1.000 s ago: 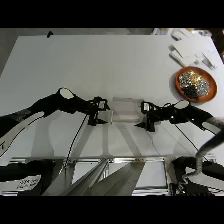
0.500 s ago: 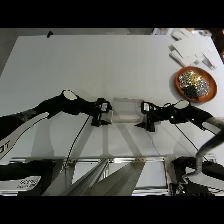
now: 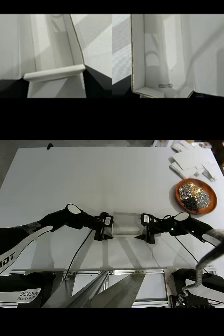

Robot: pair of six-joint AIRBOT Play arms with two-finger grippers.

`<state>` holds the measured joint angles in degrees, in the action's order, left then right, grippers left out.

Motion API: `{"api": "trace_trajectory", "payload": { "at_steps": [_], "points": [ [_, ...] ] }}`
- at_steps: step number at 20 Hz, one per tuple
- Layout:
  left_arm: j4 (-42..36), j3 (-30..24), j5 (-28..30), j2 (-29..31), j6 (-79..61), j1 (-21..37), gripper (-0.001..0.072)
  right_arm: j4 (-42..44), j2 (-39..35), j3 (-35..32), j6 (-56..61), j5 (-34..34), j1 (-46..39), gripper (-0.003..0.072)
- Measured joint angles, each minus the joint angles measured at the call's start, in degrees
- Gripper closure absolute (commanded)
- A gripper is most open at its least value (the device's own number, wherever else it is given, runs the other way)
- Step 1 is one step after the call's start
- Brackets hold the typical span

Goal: Fold the box and place the chain.

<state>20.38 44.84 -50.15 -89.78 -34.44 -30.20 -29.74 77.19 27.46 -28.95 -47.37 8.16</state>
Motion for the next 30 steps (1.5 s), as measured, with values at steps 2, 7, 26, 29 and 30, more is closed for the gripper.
{"api": "trace_trajectory", "payload": {
  "at_steps": [2, 7, 26, 29, 30],
  "points": [
    [-0.61, 0.00, 0.24, -0.13, -0.02, -0.13, 0.0013, 0.02, 0.00, 0.00, 0.00, 0.00, 0.00, 0.0290],
    [-1.38, 0.00, 0.42, -0.72, -0.02, -0.22, 0.0221, 0.02, 0.00, 0.00, 0.00, 0.02, 0.00, 0.0290],
    [-1.53, 0.00, 0.44, -0.83, -0.02, -0.22, 0.0515, -0.02, 0.00, 0.00, -0.07, 0.02, 0.00, 0.0290],
    [-1.53, 0.02, 0.44, -0.83, -0.02, -0.22, 0.0515, -0.02, 0.00, 0.00, -0.07, 0.02, 0.00, 0.0290],
    [-1.53, 0.02, 0.44, -0.83, -0.02, -0.22, 0.0515, 0.00, 0.00, 0.00, -0.04, 0.02, 0.00, 0.0290]
  ]
}}
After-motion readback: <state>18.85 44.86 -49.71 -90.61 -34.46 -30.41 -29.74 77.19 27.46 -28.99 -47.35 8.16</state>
